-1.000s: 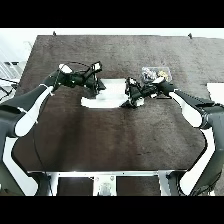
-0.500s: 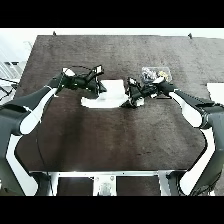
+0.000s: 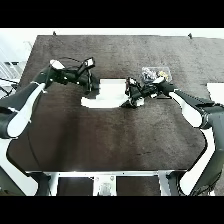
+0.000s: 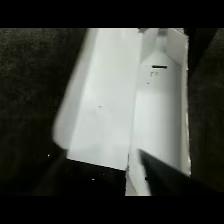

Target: Fold the box and place the chain.

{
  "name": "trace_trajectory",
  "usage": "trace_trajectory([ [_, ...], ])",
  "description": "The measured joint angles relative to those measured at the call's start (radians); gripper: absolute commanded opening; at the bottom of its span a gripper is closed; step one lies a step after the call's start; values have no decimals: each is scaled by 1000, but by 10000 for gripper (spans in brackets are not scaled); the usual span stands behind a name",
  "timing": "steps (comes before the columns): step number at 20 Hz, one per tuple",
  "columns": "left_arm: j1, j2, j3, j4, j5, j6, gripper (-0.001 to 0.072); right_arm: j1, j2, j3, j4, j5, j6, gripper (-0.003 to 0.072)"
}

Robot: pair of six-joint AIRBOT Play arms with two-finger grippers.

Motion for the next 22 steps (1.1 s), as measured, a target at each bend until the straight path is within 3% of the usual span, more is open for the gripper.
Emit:
trace_trajectory([
  [8,-32,42,-19,243,-82,-99,680,0,0,0,0,0,0,457],
  [18,-99,-10,-27,378,-19,-136,679,0,0,0,0,0,0,457],
  [22,-105,-18,-27,406,15,-148,642,0,0,0,0,0,0,457],
])
